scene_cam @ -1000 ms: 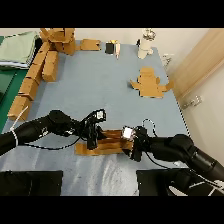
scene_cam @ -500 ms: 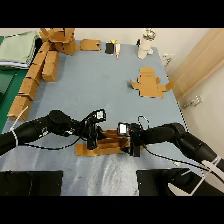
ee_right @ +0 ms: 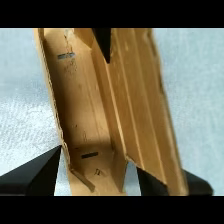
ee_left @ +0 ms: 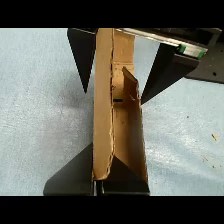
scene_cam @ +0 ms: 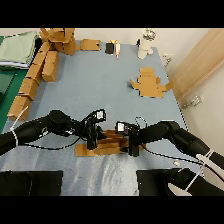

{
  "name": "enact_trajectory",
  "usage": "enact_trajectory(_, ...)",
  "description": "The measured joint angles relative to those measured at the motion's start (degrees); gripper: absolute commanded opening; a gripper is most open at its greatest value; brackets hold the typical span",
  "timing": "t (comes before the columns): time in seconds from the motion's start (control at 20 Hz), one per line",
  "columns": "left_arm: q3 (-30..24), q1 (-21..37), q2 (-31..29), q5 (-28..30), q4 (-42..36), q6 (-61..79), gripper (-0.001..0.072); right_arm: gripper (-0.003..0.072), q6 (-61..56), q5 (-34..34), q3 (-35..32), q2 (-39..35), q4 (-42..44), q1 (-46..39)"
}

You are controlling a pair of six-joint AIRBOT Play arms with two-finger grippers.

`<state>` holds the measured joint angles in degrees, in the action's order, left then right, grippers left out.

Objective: Fold the box.

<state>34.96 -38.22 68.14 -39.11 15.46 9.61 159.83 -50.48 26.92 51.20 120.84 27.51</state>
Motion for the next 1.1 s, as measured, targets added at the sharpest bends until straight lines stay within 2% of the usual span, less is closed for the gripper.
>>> enact_trajectory(0.35, 0.0, 0.0, 0.0, 0.0, 0.0, 0.0, 0.0014, 0.0714, -0.5, -0.8, 0.0, 2.1, 0.4, 0.0)
enact_trajectory(1.1, 0.0, 0.0, 0.0, 0.0, 0.0, 0.0, 0.0014, 0.0702, 6.1, 0.3, -0.2, 6.5, 2.7, 0.0)
